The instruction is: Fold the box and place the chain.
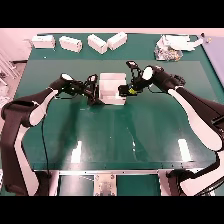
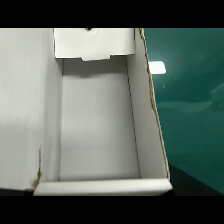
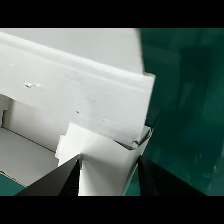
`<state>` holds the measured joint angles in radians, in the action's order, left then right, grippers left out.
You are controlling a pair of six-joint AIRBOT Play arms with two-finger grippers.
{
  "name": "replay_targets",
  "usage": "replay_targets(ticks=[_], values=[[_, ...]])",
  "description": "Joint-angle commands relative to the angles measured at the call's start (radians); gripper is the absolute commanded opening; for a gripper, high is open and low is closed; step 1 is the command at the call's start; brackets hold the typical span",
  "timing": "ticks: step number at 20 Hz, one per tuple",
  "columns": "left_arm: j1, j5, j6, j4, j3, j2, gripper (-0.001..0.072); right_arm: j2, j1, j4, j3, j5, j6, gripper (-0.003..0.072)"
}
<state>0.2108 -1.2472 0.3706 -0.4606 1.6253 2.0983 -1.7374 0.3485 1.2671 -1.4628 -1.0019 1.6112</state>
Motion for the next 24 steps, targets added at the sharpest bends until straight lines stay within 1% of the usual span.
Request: replay_targets(ticks=[1,5,9,12,16,20,22,24], values=[[-0.001,-0.002,0.0,-0.002,0.0,0.0,0.0346,0.003,0.008,0.05,-0.016,-0.039,0.036,0.0431],[-0.001,-0.002,0.0,-0.002,0.0,0.0,0.0347,0.003,0.026,0.12,-0.018,-0.038,0.097,0.0428],[-0.001,-0.002,0.0,-0.002,0.0,0.0,0.0347,0.002,0.054,0.134,-0.019,-0.039,0.113,0.0428],[-0.001,-0.002,0.0,-0.002,0.0,0.0,0.0346,0.002,0.069,0.19,-0.021,-0.025,0.144,0.0429],[-0.001,-0.002,0.0,-0.002,0.0,0.0,0.0347,0.01,0.076,0.182,-0.086,-0.021,0.139,0.0432],[-0.001,-0.002,0.0,-0.003,0.0,0.0,0.0346,0.019,0.078,0.185,-0.151,-0.085,0.13,0.0425],[-0.001,-0.002,0.0,-0.003,0.0,0.0,0.0347,0.019,0.078,0.185,-0.16,-0.092,0.113,0.0424],[-0.001,-0.002,0.0,-0.002,0.0,0.0,0.0346,0.019,0.078,0.186,-0.159,-0.141,0.108,0.0424]])
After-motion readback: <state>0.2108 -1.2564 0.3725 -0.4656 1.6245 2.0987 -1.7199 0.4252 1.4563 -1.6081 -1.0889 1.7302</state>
